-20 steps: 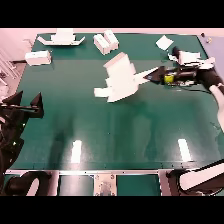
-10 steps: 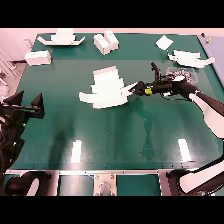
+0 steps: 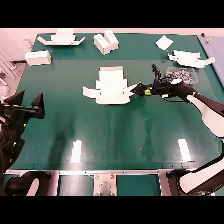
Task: Fold the box and place the chain.
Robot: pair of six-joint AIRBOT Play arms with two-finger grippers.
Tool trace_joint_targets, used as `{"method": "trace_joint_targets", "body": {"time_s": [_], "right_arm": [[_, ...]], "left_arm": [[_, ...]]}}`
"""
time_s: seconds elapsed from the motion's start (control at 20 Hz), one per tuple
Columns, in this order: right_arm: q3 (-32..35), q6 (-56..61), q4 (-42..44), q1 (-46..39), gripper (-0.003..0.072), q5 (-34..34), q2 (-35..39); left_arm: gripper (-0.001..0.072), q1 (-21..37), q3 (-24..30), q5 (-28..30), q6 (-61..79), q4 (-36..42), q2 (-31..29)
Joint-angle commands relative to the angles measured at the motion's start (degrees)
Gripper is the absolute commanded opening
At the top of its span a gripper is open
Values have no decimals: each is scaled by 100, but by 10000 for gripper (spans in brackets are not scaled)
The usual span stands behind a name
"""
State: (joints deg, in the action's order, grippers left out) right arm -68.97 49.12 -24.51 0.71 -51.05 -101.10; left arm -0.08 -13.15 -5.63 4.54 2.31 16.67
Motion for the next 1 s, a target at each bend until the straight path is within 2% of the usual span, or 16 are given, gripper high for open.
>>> {"method": "trace_joint_targets", "body": {"time_s": [0.0, 0.3, 0.55, 0.75, 0.95], "right_arm": [[179, -140, -129, -37, 5, 157, -22], [205, -304, -170, -103, 6, 236, -22], [203, -308, -164, -103, 6, 240, -22], [177, -313, -103, -103, 5, 212, -15], [138, -310, -105, -103, 6, 197, -15]], "left_arm": [[708, 0, -4, -42, 2, 0, -4], [708, 2, -4, -107, 0, 0, -4], [707, 2, -4, -713, 0, -2, 155], [707, 2, -76, -1558, -22, 4, 855], [707, 2, -496, -2269, -4, -11, 1779]]}}
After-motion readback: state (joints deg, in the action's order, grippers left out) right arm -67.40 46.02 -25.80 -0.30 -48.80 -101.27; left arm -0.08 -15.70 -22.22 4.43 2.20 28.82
